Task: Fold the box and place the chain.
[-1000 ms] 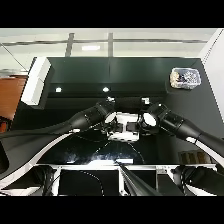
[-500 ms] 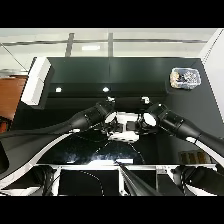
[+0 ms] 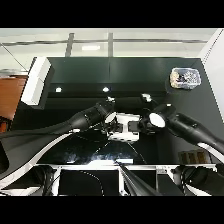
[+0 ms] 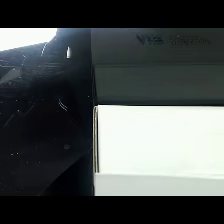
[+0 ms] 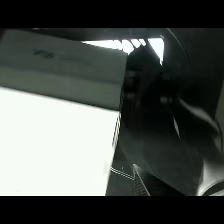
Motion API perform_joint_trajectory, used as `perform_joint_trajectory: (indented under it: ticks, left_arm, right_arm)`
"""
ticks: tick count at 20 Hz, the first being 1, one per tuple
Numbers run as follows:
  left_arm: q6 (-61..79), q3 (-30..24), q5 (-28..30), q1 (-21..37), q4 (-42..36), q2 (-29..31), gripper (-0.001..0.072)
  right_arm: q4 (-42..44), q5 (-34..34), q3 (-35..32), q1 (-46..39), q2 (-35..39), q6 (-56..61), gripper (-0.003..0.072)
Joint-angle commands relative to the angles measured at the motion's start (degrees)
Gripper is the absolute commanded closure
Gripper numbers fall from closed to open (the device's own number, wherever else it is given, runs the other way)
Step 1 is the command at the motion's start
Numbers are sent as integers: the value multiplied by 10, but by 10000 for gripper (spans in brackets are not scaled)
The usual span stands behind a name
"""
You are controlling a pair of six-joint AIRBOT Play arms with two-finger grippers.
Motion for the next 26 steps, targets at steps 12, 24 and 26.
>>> perform_joint_trajectory:
  ticks: [12, 24, 26]
  left_arm:
    - [0, 0, 4, 0, 0, -3, 679]
    - [0, 0, 2, 0, -2, -3, 678]
    - [0, 0, 2, 0, -2, -3, 678]
  right_arm:
    - [-386, -118, -17, -361, 194, -90, -30]
    - [7, -41, 451, -589, -346, -197, 21]
    - [-3, -41, 503, -589, -386, -165, 40]
